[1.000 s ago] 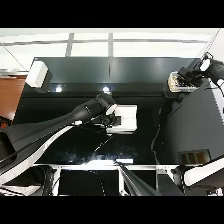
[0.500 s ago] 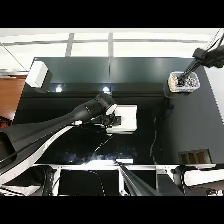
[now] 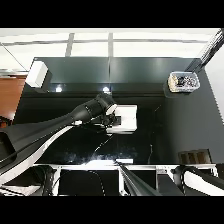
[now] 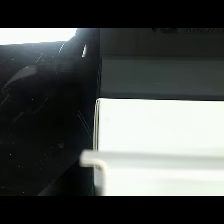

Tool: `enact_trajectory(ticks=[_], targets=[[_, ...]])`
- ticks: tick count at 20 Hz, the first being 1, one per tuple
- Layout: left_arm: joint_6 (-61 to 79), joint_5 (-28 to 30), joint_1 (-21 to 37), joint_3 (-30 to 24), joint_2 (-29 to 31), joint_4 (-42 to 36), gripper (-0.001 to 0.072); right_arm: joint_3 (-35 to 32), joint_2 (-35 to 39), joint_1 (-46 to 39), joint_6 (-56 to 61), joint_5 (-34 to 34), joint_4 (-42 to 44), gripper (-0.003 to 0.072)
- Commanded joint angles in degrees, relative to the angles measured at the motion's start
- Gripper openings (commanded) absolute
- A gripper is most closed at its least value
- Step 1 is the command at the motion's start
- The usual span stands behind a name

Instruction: Fold the box and place the chain.

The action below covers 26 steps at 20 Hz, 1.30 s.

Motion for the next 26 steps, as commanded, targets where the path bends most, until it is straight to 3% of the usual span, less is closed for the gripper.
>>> enact_trajectory(ticks=[1, 5, 11, 17, 21, 26], targets=[[0.0, 0.0, 0.0, 0.0, 0.0, 0.0, 0.0028, 0.0, 5.9, 0.6, -6.4, 10.5, 8.4, 0.001], [0.0, 0.0, 0.0, 0.0, 0.0, 0.0, 0.0028, -3.2, 8.9, 6.0, -11.3, 23.6, 12.9, 0.0009], [0.0, 0.1, 0.0, 0.0, 0.0, 0.0, 0.0028, -20.0, 12.6, 16.4, -14.9, 25.9, 23.2, 0.0009], [0.0, 0.1, 0.0, 0.0, 0.0, 0.0, 0.0028, -28.7, 12.6, 23.1, -16.9, 22.8, 30.3, 0.0009], [0.0, 0.1, 0.0, 0.0, 0.0, 0.0, 0.0028, -33.4, 12.5, 25.6, -17.7, 16.0, 35.9, 0.0009], [0.0, 0.1, 0.0, 0.0, 0.0, 0.0, 0.0028, -39.2, 12.5, 29.2, -17.6, 8.5, 36.7, 0.0009]])
